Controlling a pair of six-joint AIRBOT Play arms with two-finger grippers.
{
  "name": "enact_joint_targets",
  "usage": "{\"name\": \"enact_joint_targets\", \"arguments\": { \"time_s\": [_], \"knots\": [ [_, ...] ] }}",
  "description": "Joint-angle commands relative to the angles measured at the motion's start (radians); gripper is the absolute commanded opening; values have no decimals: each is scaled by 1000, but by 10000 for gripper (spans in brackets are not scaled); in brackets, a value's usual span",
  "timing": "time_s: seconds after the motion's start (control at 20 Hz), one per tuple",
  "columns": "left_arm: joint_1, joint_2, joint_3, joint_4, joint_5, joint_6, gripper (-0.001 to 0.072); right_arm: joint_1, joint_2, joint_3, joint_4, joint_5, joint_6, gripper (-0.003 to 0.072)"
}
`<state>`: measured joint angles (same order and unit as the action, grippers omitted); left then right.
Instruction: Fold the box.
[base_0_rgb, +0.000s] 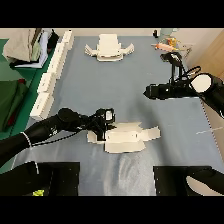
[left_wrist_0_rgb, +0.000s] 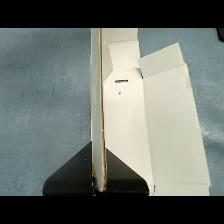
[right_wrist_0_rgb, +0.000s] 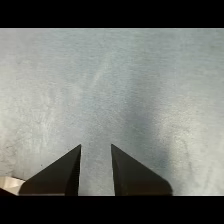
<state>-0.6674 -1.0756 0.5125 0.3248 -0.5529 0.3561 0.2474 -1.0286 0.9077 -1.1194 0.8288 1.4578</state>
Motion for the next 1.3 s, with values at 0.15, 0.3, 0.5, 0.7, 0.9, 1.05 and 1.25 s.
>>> {"name": "enact_joint_targets", "arguments": {
  "time_s": [0.15, 0.3, 0.5, 0.7, 0.9, 1.05, 1.25],
  "knots": [
    [-25, 0, -29, 12, -13, -16, 13, 0, 0, 1, 1, 2, 0, 287],
    [-24, 3, -29, 11, -27, -17, 15, 0, 0, 1, 0, 6, 1, 287],
    [-23, 3, -27, 12, 10, -16, 15, 0, 0, 1, -57, 56, 83, 129],
    [-23, 3, -27, 12, 23, -12, 16, -2, 17, 1, -134, 336, 183, 5],
    [-23, 3, -27, 12, 21, -12, 15, 48, 117, -23, -149, 549, 262, 6],
    [-23, 3, -27, 12, 21, -13, 15, 173, 238, -124, -148, 546, 276, 5],
    [-23, 3, -27, 12, 21, -13, 15, 437, 374, -288, -125, 393, -132, 75]
  ]
}}
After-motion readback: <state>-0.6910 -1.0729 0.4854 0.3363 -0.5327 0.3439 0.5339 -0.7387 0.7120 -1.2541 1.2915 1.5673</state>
